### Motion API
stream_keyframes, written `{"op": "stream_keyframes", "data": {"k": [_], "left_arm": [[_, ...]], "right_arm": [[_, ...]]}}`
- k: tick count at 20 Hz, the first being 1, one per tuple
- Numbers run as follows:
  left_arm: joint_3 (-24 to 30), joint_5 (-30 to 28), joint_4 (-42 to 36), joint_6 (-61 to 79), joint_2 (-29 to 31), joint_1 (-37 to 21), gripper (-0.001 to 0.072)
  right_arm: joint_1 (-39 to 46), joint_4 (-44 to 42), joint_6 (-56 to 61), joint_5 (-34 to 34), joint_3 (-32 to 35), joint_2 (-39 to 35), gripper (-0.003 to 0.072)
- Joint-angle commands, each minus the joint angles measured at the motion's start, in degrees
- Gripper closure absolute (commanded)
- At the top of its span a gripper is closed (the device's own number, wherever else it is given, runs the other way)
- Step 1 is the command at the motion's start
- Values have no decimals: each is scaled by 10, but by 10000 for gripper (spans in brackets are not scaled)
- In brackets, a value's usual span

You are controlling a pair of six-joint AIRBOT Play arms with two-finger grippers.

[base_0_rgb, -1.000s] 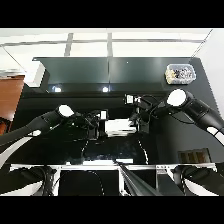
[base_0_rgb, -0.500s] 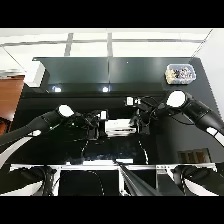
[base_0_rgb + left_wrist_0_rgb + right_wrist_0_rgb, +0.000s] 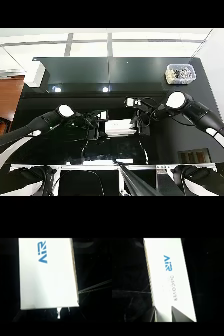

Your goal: Fold the box and place the chain.

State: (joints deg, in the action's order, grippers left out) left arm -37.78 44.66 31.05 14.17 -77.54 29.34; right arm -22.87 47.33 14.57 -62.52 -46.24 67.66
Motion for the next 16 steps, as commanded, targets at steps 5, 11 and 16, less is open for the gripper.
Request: {"op": "stream_keyframes", "data": {"k": [5,11,16], "left_arm": [[0,-1,0,0,0,0,226],[0,-1,0,0,0,0,226],[0,-1,0,0,0,0,226]], "right_arm": [[0,-2,12,2,12,-3,433],[55,-4,303,-101,-11,-76,433],[64,-126,439,-95,20,-80,674]]}}
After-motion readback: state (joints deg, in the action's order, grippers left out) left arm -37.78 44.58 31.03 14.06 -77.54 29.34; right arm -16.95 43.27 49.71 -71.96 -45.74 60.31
